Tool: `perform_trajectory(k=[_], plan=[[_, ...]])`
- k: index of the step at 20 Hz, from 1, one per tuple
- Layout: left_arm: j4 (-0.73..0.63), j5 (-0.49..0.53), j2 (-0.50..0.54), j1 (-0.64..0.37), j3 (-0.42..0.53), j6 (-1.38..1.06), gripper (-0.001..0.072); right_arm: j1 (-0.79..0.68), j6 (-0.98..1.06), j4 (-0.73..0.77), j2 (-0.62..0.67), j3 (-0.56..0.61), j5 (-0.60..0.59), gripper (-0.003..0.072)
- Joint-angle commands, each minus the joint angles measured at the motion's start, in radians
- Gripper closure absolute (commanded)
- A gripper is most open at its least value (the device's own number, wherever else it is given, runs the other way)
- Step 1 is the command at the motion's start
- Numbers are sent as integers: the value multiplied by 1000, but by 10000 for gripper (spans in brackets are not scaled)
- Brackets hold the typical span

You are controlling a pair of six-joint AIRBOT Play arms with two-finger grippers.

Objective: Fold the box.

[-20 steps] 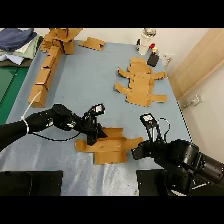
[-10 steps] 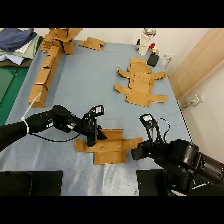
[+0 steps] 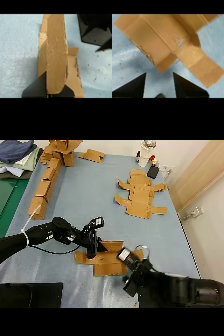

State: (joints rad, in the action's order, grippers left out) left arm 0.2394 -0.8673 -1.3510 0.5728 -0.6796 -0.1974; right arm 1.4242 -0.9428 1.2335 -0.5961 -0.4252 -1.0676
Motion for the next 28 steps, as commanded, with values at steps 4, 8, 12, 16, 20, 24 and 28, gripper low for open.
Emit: perform_trajectory(k=[4,8,12,16,20,24,28], plan=[[0,1,-1,0,0,0,697,89,-61,-223,-273,-2,132,166],[0,1,-1,0,0,0,697,91,-62,-203,-323,-35,134,166],[0,0,-1,0,0,0,697,90,-124,-85,-319,-33,133,166],[0,0,-1,0,0,0,697,88,-112,-195,-340,-31,134,166],[0,1,-1,0,0,0,697,75,-77,-290,-346,-31,135,166],[0,1,-1,0,0,0,697,75,-59,-317,-346,-31,135,166],[0,1,-1,0,0,0,698,75,20,-343,-346,-45,135,166]])
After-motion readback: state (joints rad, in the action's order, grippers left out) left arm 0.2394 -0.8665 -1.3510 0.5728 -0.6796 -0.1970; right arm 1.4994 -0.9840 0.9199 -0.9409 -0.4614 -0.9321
